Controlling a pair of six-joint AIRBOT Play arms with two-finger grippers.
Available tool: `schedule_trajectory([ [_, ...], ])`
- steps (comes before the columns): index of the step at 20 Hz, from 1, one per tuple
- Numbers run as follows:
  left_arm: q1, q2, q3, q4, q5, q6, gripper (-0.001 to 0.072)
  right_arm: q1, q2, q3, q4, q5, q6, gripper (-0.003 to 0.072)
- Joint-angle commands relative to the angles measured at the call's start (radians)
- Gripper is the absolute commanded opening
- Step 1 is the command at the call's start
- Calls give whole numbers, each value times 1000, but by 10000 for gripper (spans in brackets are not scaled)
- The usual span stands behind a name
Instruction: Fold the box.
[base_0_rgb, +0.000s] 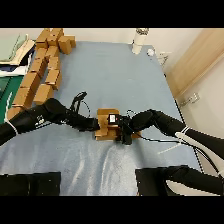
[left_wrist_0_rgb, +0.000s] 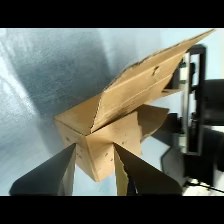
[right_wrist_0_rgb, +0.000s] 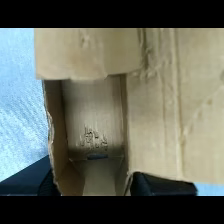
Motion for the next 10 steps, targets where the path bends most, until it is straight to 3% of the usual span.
schedule_trajectory([
  [1,-87,-1,74,389,2,-369,373,0,-1,0,0,0,0,494],
  [10,-225,-6,151,570,-80,-658,374,0,-1,0,0,0,0,494],
])
